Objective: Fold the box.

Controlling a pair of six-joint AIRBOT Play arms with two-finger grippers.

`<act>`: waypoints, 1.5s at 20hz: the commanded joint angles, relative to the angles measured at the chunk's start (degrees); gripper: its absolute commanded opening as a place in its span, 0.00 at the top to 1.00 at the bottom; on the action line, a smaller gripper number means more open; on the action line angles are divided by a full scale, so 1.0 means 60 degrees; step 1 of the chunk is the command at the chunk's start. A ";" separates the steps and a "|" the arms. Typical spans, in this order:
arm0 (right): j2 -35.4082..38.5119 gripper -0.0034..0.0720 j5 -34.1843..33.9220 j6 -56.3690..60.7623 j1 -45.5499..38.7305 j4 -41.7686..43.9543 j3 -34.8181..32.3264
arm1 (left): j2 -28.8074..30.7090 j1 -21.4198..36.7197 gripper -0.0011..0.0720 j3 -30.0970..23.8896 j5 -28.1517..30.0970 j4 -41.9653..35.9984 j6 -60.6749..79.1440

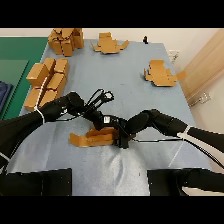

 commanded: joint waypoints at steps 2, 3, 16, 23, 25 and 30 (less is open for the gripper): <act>0.0007 0.17 0.0131 -0.0004 0.0000 0.0000 0.0011 | 0.0149 0.0011 0.96 0.0066 -0.0011 0.0029 0.0007; 0.0004 0.17 0.0204 -0.0004 -0.0004 -0.0036 0.0004 | 0.0295 0.0066 0.96 0.0168 -0.0066 0.0106 0.0007; -0.0823 0.17 0.1942 0.1235 -0.0040 -0.0397 0.0033 | 0.4065 0.3162 0.96 0.0914 -0.3406 0.0208 -0.0433; -0.0783 0.17 0.1869 0.1213 -0.0040 -0.0667 0.0036 | 0.2113 0.3133 0.96 0.0350 -0.3544 -0.0102 0.0270; -0.0783 0.17 0.1807 0.1217 -0.0044 -0.0976 0.0036 | 0.1588 0.3162 0.96 0.0433 -0.3632 0.0357 0.0244; -0.0787 0.17 0.1800 0.1213 -0.0044 -0.1515 0.0036 | 0.1716 0.3381 0.97 0.0313 -0.5005 0.4033 -0.0590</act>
